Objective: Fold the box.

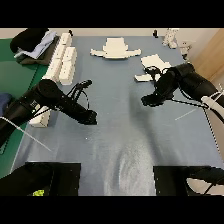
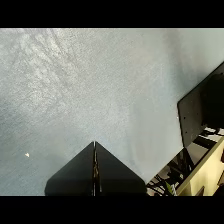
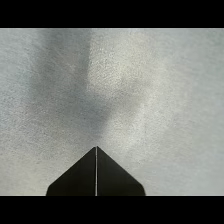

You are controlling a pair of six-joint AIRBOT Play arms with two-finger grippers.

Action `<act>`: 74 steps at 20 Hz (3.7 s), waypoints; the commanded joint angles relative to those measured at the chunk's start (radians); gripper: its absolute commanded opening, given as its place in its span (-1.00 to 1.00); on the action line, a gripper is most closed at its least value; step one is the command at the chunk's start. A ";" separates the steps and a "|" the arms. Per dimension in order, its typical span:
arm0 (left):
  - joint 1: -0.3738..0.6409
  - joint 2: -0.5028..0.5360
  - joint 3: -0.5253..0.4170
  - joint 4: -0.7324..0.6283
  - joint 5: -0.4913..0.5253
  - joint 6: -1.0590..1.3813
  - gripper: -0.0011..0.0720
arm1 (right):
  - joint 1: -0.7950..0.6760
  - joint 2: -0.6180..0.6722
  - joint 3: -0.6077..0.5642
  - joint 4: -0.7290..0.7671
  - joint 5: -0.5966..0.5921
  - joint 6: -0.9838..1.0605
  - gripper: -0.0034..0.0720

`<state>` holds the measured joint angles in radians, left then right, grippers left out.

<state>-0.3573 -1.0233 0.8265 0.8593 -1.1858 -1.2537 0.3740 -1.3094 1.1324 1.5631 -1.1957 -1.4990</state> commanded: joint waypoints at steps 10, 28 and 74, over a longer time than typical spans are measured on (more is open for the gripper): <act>-0.001 0.000 0.000 0.000 0.000 0.000 -0.93 | 0.000 0.000 0.001 0.000 0.000 0.000 -0.89; -0.001 0.000 0.000 0.000 0.000 0.000 -0.94 | -0.488 -0.283 0.417 0.106 0.145 0.248 0.12; -0.001 0.000 0.000 0.000 0.000 0.000 -0.94 | -0.304 0.512 -0.694 0.656 0.304 0.251 -0.89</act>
<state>-0.3573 -1.0233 0.8265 0.8585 -1.1854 -1.2541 0.0338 -0.8799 0.5343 2.2467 -0.9031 -1.3048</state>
